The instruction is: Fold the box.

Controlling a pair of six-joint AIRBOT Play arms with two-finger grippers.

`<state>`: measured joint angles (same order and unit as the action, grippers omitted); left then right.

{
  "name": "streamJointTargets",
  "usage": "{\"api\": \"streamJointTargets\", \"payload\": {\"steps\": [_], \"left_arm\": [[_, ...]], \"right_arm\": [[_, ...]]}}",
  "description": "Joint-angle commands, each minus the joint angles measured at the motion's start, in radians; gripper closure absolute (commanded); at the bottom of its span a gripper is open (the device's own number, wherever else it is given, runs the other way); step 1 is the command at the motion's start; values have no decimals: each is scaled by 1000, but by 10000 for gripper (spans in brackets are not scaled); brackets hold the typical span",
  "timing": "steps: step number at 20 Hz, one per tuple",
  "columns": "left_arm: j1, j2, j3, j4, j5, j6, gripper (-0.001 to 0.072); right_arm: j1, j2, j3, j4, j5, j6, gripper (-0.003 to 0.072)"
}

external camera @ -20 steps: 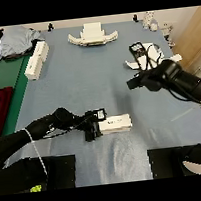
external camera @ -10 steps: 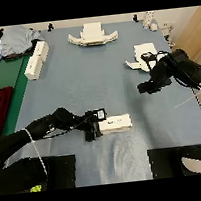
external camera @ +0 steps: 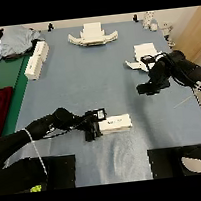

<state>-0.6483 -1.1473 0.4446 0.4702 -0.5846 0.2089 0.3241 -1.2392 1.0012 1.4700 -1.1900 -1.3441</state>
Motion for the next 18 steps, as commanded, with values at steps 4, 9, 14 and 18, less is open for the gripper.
{"api": "streamJointTargets", "payload": {"steps": [4,9,14,18], "left_arm": [[0,0,0,-12,1,0,105],[0,0,2,-30,-2,-1,-5],[-1,-1,11,-71,-2,0,-5],[-1,-1,16,-74,2,0,-3]], "right_arm": [[0,-1,1,1,-6,1,683],[0,-1,1,1,-6,1,683],[0,-1,1,0,-5,1,683],[0,-1,1,1,-5,1,683]]}}
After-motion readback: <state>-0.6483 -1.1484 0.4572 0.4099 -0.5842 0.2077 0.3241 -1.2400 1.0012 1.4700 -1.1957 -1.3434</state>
